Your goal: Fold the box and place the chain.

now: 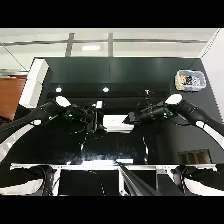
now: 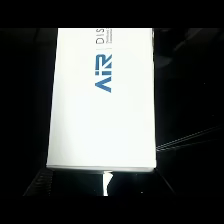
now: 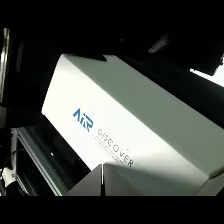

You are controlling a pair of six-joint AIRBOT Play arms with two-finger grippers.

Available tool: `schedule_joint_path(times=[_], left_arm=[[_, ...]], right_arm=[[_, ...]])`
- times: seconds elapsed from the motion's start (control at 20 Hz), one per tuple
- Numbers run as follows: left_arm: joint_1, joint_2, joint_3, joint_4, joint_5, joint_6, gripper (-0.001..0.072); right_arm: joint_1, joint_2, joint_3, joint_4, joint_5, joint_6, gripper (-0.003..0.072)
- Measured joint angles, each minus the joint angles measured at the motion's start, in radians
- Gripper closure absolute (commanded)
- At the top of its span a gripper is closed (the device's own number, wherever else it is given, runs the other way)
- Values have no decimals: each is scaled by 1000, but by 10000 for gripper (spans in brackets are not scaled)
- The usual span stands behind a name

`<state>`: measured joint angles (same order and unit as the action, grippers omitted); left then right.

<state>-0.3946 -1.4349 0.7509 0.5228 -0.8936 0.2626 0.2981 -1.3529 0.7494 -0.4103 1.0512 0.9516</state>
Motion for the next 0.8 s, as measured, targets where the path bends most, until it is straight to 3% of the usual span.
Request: schedule_joint_path(times=[0.45,0.5,0.55,0.6,0.8], left_arm=[[0,0,0,-6,2,-3,197],[0,0,0,-6,1,-3,181],[0,3,0,-5,1,-3,42],[0,6,0,-2,1,-3,-8],[2,61,9,37,0,-50,-8]], right_arm=[[-3,5,-2,-35,-48,-4,671],[-9,24,0,-46,-51,-5,671],[-18,46,6,-54,-50,-5,671],[-32,77,14,-43,-33,-5,670],[-163,249,44,-48,61,-10,670]])
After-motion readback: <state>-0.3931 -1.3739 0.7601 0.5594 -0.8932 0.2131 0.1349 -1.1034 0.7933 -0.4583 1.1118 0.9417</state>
